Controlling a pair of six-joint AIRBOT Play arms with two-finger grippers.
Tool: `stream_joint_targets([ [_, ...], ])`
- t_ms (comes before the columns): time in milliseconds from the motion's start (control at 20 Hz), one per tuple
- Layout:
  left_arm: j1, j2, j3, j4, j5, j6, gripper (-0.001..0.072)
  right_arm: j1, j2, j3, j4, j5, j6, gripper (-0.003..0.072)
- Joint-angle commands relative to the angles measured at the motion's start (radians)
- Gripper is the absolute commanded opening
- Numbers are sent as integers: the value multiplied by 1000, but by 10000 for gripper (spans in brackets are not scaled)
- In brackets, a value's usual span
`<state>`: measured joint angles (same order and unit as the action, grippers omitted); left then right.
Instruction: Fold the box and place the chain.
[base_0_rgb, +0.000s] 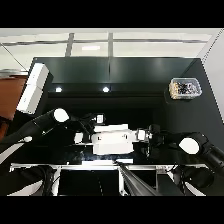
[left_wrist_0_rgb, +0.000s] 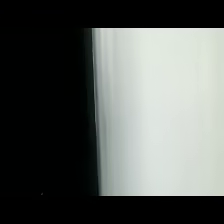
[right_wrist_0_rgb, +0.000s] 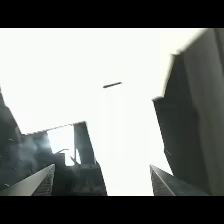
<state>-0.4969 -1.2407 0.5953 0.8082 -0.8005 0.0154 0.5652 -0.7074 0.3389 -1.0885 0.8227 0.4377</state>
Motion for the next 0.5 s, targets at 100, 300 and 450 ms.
stream_joint_targets([
  [100,10,-5,6,17,-16,-5,31,17,-80,-9,138,-15,-171,697],
  [300,10,-5,6,17,-16,-5,32,17,-129,-9,180,-42,-211,696],
  [450,10,-5,6,17,-16,-5,32,17,-139,-9,217,-41,-234,696],
])
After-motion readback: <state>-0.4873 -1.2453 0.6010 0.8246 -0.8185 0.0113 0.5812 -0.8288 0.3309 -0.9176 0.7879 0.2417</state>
